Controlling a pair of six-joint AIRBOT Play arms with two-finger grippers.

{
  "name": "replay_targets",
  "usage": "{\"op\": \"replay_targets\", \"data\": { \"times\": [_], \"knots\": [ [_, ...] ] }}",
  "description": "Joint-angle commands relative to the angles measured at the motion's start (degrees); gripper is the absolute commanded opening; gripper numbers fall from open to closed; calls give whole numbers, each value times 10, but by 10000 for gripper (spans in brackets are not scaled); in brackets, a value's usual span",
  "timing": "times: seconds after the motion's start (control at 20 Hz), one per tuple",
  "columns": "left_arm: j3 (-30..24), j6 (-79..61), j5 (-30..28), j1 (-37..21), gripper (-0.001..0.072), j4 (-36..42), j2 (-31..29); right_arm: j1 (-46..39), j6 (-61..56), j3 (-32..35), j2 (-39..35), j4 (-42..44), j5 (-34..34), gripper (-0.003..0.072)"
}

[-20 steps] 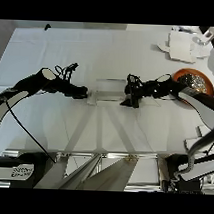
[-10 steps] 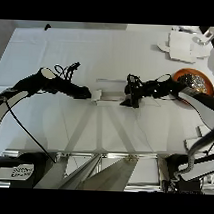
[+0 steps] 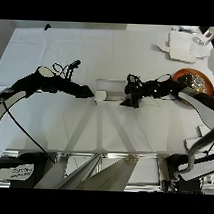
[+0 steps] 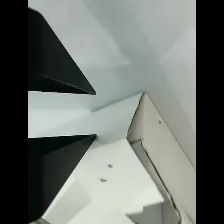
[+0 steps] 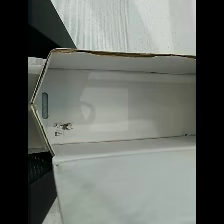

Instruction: Fold the box and place the chain.

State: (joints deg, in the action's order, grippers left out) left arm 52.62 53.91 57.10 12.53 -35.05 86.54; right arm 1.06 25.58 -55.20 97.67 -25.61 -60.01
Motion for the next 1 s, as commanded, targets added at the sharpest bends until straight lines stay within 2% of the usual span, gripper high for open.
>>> {"op": "replay_targets", "data": {
  "times": [0.0,0.6,0.95],
  "knots": [
    [0,-28,7,-2,277,47,-5,0,0,0,0,0,0,520],
    [0,-44,4,9,278,46,-3,0,0,0,0,0,0,520],
    [0,-35,-42,29,277,50,-2,0,0,0,0,0,0,520]
  ]
}}
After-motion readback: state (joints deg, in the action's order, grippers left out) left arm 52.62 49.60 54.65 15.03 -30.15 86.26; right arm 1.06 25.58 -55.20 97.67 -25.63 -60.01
